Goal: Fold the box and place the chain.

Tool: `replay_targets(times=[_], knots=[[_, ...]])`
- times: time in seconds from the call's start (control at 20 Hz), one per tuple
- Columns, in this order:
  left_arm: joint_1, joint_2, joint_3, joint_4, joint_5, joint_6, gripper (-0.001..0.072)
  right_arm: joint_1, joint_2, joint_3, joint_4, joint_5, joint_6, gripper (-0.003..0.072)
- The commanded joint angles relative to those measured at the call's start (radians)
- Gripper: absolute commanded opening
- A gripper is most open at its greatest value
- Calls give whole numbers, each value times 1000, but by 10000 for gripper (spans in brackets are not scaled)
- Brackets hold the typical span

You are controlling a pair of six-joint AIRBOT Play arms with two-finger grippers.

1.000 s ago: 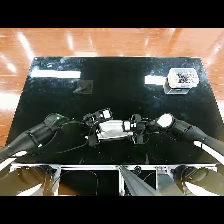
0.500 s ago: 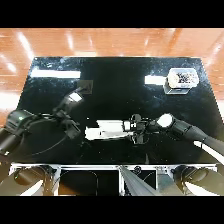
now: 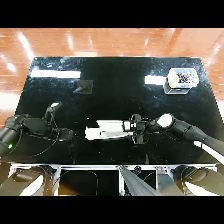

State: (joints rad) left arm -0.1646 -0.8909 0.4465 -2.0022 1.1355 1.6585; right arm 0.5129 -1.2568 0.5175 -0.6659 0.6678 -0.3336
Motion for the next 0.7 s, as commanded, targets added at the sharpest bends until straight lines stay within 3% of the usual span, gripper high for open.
replay_targets(times=[0.0,0.1,0.35,0.65], knots=[[37,-109,-32,-249,-42,70,22,0,0,0,0,0,0,492],[24,-166,-32,-286,-90,85,22,0,0,0,0,0,0,493],[24,-243,-32,-432,-99,228,22,0,0,0,0,0,0,492],[24,-254,-32,-437,-133,249,21,0,0,0,0,0,0,492]])
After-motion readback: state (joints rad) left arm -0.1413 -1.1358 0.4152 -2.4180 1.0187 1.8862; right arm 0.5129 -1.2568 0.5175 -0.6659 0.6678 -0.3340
